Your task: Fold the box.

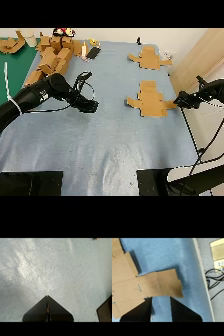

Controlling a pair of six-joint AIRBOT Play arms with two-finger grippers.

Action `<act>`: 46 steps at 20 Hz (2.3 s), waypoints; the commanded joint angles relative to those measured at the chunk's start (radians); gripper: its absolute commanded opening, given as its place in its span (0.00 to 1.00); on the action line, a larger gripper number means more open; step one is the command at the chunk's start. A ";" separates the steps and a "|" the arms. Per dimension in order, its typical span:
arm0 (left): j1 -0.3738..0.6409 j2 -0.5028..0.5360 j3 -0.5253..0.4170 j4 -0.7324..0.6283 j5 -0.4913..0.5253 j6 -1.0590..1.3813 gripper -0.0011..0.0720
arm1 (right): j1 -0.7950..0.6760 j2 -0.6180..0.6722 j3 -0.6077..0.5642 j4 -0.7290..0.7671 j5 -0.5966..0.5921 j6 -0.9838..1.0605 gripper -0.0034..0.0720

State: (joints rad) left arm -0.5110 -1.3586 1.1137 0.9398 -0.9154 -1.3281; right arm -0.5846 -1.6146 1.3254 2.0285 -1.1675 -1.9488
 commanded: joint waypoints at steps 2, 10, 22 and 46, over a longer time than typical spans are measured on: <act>-0.001 -0.001 0.001 -0.002 -0.001 0.000 0.03 | 0.041 -0.005 0.001 0.016 0.009 -0.028 0.48; -0.001 -0.001 0.001 -0.001 -0.033 0.000 0.03 | -0.002 -0.013 0.117 -0.138 0.161 0.040 0.64; 0.000 0.000 0.001 -0.024 -0.027 0.003 0.92 | 0.023 -0.154 0.117 0.037 -0.027 0.010 0.64; 0.414 -0.001 -0.117 -0.380 -0.314 0.393 0.92 | 0.643 0.458 -0.587 0.389 0.096 -0.151 0.04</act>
State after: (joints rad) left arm -0.1448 -1.3586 1.0477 0.5854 -1.2083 -0.9985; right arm -0.0254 -1.2995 0.8993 2.3852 -1.1801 -2.0850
